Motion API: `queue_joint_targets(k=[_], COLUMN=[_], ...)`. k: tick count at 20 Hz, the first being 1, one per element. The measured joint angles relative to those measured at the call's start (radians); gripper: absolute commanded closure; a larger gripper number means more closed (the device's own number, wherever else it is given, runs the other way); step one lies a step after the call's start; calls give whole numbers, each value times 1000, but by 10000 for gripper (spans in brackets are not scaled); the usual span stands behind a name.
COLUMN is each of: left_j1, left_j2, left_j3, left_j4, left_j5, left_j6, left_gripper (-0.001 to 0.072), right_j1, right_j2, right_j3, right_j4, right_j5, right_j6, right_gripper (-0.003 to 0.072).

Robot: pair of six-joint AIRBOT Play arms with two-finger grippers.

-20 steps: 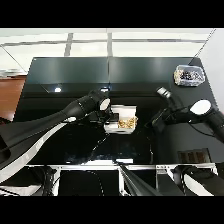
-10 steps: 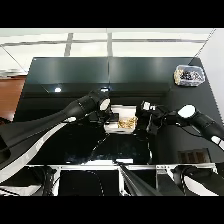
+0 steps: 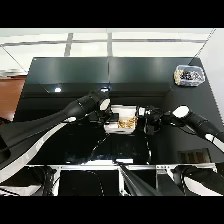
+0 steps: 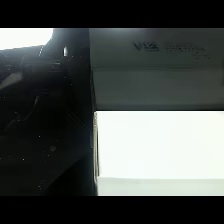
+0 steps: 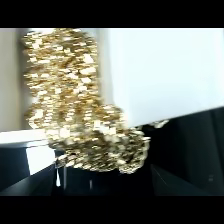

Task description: Fold the box and place the chain.

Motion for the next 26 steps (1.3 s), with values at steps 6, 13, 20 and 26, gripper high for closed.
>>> queue_joint_targets(k=[6, 13, 20, 26], left_j1=[1, 0, 0, 0], left_j2=[0, 0, 0, 0], left_j3=[0, 0, 0, 0], left_j4=[6, -2, -2, -1], left_j5=[-7, 1, 0, 0], left_j6=[0, 0, 0, 0], left_gripper=[680, 680, 680, 680], right_j1=[41, 24, -69, -121], right_j2=[-43, -51, 113, 402], right_j3=[2, 3, 2, 51], right_j4=[45, -1, -64, -77], right_j5=[-43, -90, -80, 107], right_j6=[-42, 27, 232, 542], right_gripper=[534, 670, 671, 671])
